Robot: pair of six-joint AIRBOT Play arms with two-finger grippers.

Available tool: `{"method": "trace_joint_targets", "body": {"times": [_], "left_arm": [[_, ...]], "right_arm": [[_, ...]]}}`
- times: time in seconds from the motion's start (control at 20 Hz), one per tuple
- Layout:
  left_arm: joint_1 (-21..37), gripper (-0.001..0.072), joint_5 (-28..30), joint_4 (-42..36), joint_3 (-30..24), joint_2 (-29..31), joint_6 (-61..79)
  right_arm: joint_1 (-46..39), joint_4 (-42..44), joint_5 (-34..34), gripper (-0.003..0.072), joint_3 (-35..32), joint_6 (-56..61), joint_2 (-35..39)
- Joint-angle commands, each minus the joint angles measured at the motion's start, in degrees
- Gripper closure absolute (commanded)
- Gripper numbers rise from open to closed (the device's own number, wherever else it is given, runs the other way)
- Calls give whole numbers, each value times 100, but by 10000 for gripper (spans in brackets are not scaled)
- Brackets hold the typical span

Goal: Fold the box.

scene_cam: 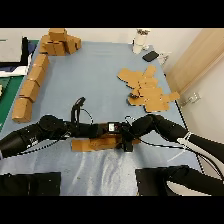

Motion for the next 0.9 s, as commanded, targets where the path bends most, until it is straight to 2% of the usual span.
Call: {"method": "trace_joint_targets", "body": {"times": [0.0,0.1,0.35,0.6,0.75,0.85], "left_arm": [[-52,697,1224,-525,-2,-282,173],[-52,697,1276,-516,-4,-481,302],[-52,698,931,-363,-4,-901,293],[52,697,654,-367,-2,-946,302],[553,697,-142,-380,94,-807,658],[1023,697,-667,-428,103,-308,1032]], "right_arm": [[4,2,2,190,-4,7,-4],[4,2,4,190,-4,4,-4],[4,0,11,190,-4,4,-4],[2,-4,11,190,-2,2,-2],[2,-2,9,190,-4,2,-2],[2,-4,11,190,-4,2,-2]]}}
